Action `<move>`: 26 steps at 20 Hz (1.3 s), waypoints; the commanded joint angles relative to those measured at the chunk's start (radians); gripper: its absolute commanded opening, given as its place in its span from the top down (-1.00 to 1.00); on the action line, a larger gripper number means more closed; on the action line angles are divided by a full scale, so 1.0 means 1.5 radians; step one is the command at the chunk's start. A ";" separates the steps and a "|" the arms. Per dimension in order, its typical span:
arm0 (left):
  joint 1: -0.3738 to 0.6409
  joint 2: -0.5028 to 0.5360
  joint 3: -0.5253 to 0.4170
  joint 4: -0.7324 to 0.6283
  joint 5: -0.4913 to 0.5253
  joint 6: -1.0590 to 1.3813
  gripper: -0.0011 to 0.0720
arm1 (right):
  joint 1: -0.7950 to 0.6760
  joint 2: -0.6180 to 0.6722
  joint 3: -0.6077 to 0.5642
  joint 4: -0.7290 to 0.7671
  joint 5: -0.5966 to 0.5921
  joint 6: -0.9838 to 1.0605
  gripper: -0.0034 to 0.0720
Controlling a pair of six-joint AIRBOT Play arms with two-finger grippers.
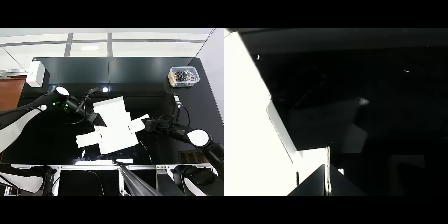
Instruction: Fold the box and place the chain.
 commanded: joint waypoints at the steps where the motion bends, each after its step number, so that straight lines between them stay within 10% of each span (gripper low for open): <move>1: -0.001 -0.015 0.025 0.017 -0.004 -0.003 0.45 | 0.001 0.000 0.000 0.000 0.005 0.000 0.87; 6: -0.001 -0.015 0.031 0.018 -0.009 0.003 0.91 | 0.000 0.000 0.000 -0.001 0.011 0.000 0.67; 8: -0.001 -0.015 0.035 0.021 -0.008 0.001 0.92 | -0.004 0.000 0.004 -0.043 0.015 -0.001 -0.73; 15: -0.010 0.087 0.045 0.101 0.005 -0.048 0.93 | -0.098 0.001 0.257 -0.431 0.292 -0.035 -0.74; 21: -0.124 0.309 -0.156 0.102 0.439 0.242 0.92 | -0.098 0.000 0.276 -0.514 0.335 -0.036 -0.72; 26: -0.184 0.245 -0.136 0.105 0.500 0.386 0.91 | -0.087 -0.001 0.241 -0.500 0.273 -0.145 -0.72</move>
